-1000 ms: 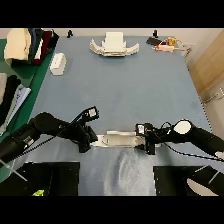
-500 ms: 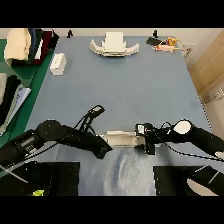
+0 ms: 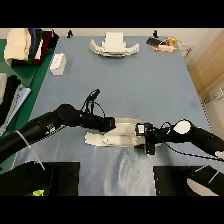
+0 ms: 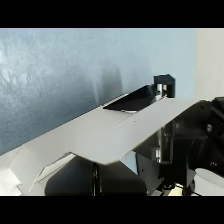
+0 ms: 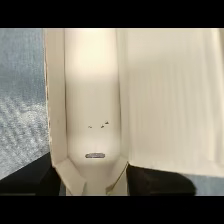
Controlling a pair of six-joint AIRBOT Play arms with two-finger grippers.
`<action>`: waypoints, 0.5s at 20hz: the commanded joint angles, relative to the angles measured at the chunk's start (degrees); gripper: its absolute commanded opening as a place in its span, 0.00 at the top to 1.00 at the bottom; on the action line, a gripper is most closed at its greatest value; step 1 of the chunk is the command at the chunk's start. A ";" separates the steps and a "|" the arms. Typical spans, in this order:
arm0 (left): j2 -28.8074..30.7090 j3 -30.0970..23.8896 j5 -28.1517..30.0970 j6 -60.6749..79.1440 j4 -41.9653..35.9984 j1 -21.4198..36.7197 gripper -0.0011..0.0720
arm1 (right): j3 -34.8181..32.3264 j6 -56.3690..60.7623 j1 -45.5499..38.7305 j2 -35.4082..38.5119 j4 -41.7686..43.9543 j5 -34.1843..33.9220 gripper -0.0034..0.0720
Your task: Fold the box.
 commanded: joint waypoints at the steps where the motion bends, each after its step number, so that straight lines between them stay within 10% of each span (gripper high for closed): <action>1: -5.60 0.66 -0.28 -3.96 0.02 0.87 0.97 | -0.02 -0.02 0.04 0.02 0.00 0.00 0.30; 10: -10.93 1.16 -2.97 -3.19 0.02 0.81 0.97 | -0.02 -0.02 0.04 0.02 0.00 0.00 0.30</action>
